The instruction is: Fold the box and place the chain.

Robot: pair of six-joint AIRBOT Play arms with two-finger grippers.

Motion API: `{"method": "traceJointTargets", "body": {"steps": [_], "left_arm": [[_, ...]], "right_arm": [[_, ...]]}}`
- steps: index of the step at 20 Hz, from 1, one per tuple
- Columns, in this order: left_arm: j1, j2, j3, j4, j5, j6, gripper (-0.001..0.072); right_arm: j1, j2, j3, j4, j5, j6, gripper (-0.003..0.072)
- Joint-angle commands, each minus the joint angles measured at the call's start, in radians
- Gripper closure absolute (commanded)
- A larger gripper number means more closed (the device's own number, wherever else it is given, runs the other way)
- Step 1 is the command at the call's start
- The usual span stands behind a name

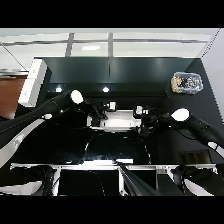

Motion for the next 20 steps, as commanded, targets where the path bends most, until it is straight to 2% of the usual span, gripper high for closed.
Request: {"method": "traceJointTargets", "body": {"steps": [1, 6, 11, 14, 18, 19, 20], "left_arm": [[0.0, 0.001, 0.001, 0.001, -0.005, 0.0, 0.0679], [0.0, 0.001, 0.001, 0.001, -0.005, 0.0, 0.0679], [0.0, 0.001, 0.001, 0.001, -0.005, -0.004, 0.0678], [0.0, 0.001, 0.001, 0.001, -0.005, -0.007, 0.0678], [0.0, 0.001, 0.001, -0.001, -0.008, -0.008, 0.0678], [0.0, 0.001, 0.001, -0.006, -0.01, -0.008, 0.0678], [0.0, 0.001, 0.001, -0.017, -0.01, -0.008, 0.0678]], "right_arm": [[-0.004, 0.0, 0.003, -0.02, 0.006, -0.005, -0.0033], [0.012, -0.02, 0.003, 0.068, 0.04, -0.132, -0.0033], [0.013, -0.119, 0.003, 0.066, 0.033, -0.156, -0.0032], [0.013, -0.126, 0.003, 0.002, 0.031, -0.155, -0.0032], [0.014, -0.134, 0.003, 0.007, 0.023, -0.155, -0.003], [0.014, -0.138, 0.003, 0.008, 0.023, -0.156, 0.0047], [0.016, -0.138, 0.003, 0.01, 0.017, -0.156, 0.0077]]}}
